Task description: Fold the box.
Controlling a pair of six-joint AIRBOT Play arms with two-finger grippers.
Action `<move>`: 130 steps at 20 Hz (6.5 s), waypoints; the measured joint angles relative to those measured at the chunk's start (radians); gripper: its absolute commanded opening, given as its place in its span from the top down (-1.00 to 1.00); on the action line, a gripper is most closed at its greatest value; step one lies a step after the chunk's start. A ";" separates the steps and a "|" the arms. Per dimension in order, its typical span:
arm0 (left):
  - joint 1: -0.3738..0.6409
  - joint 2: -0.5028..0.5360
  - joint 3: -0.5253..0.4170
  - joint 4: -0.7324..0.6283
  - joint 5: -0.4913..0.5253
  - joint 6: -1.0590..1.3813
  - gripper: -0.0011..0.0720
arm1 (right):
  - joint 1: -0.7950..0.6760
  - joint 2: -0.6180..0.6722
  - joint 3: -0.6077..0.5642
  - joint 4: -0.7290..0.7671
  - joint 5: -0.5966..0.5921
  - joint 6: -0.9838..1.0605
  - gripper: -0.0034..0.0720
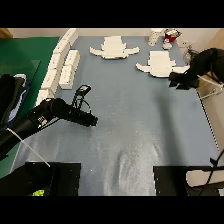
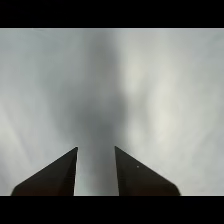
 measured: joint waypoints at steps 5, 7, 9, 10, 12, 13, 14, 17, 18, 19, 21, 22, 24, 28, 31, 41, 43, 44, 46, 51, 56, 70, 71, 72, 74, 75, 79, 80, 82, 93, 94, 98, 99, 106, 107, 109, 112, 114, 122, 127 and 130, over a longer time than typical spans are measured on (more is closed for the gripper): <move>0.000 0.000 0.000 0.000 0.000 0.000 0.93 | -0.223 -0.352 0.395 0.223 -0.035 -0.113 -0.05; 0.000 0.000 0.000 0.000 0.000 0.000 0.93 | -0.260 -0.450 0.503 0.274 -0.026 -0.139 -0.04; 0.000 0.000 0.000 0.000 0.000 0.000 0.93 | -0.282 -0.527 0.579 0.317 0.010 -0.156 -0.04; 0.000 0.000 0.000 0.000 0.000 0.000 0.93 | -0.288 -0.560 0.602 0.343 0.035 -0.163 -0.04; 0.000 0.000 0.000 0.000 0.000 0.000 0.93 | -0.296 -0.610 0.630 0.402 0.080 -0.185 -0.04; 0.000 0.000 0.000 0.000 0.000 0.000 0.94 | -0.296 -0.630 0.639 0.434 0.103 -0.200 -0.03; 0.000 0.000 0.000 0.000 0.000 0.000 0.93 | -0.296 -0.645 0.645 0.458 0.120 -0.211 0.01; 0.000 0.000 0.000 0.000 0.000 0.000 0.93 | -0.297 -0.680 0.654 0.508 0.157 -0.233 0.16; 0.000 0.000 0.000 0.000 0.000 0.000 0.93 | -0.297 -0.688 0.655 0.523 0.161 -0.240 0.38; 0.000 0.000 0.000 0.000 0.000 0.000 0.94 | -0.296 -0.696 0.656 0.536 0.164 -0.246 0.66; 0.000 0.000 0.000 0.000 0.000 0.000 0.93 | -0.294 -0.704 0.658 0.568 0.161 -0.262 0.91; 0.000 0.000 0.000 0.000 0.000 0.000 0.93 | -0.293 -0.706 0.658 0.586 0.156 -0.271 0.91; 0.000 0.000 0.000 0.000 0.000 0.000 0.93 | -0.293 -0.708 0.658 0.622 0.122 -0.294 0.91; 0.000 0.000 0.000 0.000 0.000 0.000 0.93 | -0.276 -0.662 0.627 0.672 0.011 -0.352 0.92; 0.000 0.000 0.000 0.000 0.000 0.000 0.93 | -0.248 -0.581 0.539 0.681 -0.076 -0.389 0.92; 0.000 0.000 0.000 0.000 0.000 0.000 0.93 | -0.087 -0.080 -0.142 0.659 -0.143 -0.440 0.92; 0.000 0.000 0.000 0.000 0.000 0.000 0.93 | -0.046 0.045 -0.326 0.657 -0.122 -0.440 0.92; 0.000 0.000 0.000 0.000 0.000 0.000 0.93 | -0.030 0.107 -0.417 0.653 -0.103 -0.439 0.92; 0.000 0.000 0.000 0.000 0.000 0.000 0.93 | 0.000 0.215 -0.575 0.649 -0.076 -0.430 0.92; 0.000 0.000 0.000 0.000 0.000 0.000 0.94 | 0.034 0.362 -0.811 0.642 -0.019 -0.415 -0.29; 0.000 0.000 0.000 0.000 0.000 0.000 0.93 | 0.016 0.397 -0.824 0.592 0.006 -0.387 -0.45; 0.000 0.000 0.000 -0.001 0.003 0.000 0.93 | -0.177 0.414 -0.821 0.452 0.088 -0.313 -0.26; 0.000 0.000 0.000 -0.002 0.005 0.000 0.93 | -0.177 0.406 -0.829 0.480 0.097 -0.333 -0.26; 0.000 0.000 0.000 -0.002 0.006 0.000 0.93 | -0.177 0.399 -0.834 0.502 0.103 -0.348 -0.26; 0.000 0.000 0.000 -0.003 0.007 0.000 0.93 | -0.177 0.390 -0.842 0.537 0.117 -0.370 -0.26; 0.000 0.000 0.000 -0.003 0.007 0.000 0.93 | -0.176 0.387 -0.843 0.552 0.120 -0.383 -0.20; 0.000 0.000 0.000 -0.004 0.008 0.000 0.93 | -0.139 0.382 -0.847 0.588 0.122 -0.418 -0.03; 0.000 0.000 0.000 -0.004 0.008 0.000 0.93 | -0.119 0.380 -0.848 0.595 0.124 -0.422 0.18; 0.000 0.000 0.000 -0.004 0.008 0.000 0.93 | -0.079 0.377 -0.849 0.600 0.140 -0.428 0.64; 0.161 0.000 0.111 -0.074 -0.104 0.006 -0.11 | 0.171 0.549 -0.933 0.614 0.114 -0.469 0.91; 0.201 -0.002 0.123 -0.094 -0.129 0.021 -0.11 | 0.196 0.586 -0.962 0.613 0.133 -0.469 0.91; 0.340 -0.058 0.147 -0.273 -0.252 0.161 -0.11 | 0.266 0.668 -1.040 0.606 0.205 -0.466 0.91; 0.359 -0.084 0.150 -0.311 -0.274 0.195 -0.11 | 0.275 0.676 -1.049 0.604 0.216 -0.467 0.91; 0.399 -0.351 0.171 -0.567 -0.343 0.459 -0.11 | 0.294 0.695 -1.069 0.599 0.251 -0.507 0.91; 0.399 -0.392 0.180 -0.601 -0.346 0.494 -0.11 | 0.295 0.695 -1.070 0.599 0.253 -0.511 0.91; 0.392 -0.480 0.210 -0.651 -0.357 0.553 -0.11 | 0.296 0.696 -1.071 0.599 0.254 -0.515 0.91; 0.356 -0.596 0.275 -0.689 -0.386 0.609 -0.11 | 0.296 0.696 -1.071 0.599 0.257 -0.520 0.91; 0.327 -0.658 0.324 -0.703 -0.403 0.629 -0.11 | 0.296 0.696 -1.071 0.599 0.257 -0.522 0.91; 0.277 -0.753 0.428 -0.708 -0.496 0.699 0.38 | 0.296 0.696 -1.071 0.599 0.262 -0.531 0.91; 0.247 -0.760 0.462 -0.667 -0.572 0.747 0.38 | 0.296 0.697 -1.071 0.599 0.264 -0.534 0.91; 0.237 -0.761 0.481 -0.641 -0.590 0.761 0.93 | 0.296 0.696 -1.071 0.599 0.265 -0.534 0.91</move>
